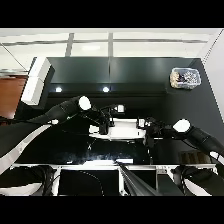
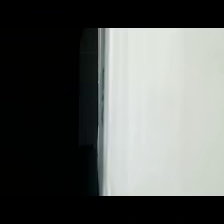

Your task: Fold the box and place the chain.

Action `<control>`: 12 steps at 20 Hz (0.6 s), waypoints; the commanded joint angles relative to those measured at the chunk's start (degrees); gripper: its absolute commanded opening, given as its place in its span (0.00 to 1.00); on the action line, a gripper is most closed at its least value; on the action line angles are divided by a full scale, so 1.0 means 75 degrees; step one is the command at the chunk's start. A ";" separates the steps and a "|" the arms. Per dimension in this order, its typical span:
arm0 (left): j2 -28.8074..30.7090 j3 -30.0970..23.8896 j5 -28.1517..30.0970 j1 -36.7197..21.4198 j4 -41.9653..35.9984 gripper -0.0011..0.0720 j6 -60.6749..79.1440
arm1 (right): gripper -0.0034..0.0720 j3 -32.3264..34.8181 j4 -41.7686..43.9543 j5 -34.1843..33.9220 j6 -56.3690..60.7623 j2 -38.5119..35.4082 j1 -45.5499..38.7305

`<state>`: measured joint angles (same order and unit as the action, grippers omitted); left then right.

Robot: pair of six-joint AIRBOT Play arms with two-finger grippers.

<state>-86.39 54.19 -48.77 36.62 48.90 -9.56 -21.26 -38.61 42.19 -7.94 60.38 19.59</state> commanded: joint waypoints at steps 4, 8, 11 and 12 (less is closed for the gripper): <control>-0.0003 -0.0003 0.0012 0.0003 0.0006 0.06 0.0015 | 0.98 0.0020 0.0079 -0.0029 -0.0119 0.0216 0.0023; -0.0003 0.0000 -0.0070 0.0009 -0.0035 0.06 -0.0189 | 0.74 0.0020 0.0087 -0.0017 -0.0111 0.0248 0.0020; 0.0006 0.0000 -0.0131 -0.0038 0.0052 0.21 -0.0411 | 0.68 0.0020 0.0087 0.0067 -0.0108 0.0248 0.0015; 0.0038 0.0000 -0.0134 -0.0061 0.0047 0.27 -0.0414 | 0.68 0.0020 0.0087 0.0119 -0.0108 0.0248 0.0015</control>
<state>-86.37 54.13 -49.98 36.45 49.78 -11.62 -21.15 -37.69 42.28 -8.82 62.19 19.70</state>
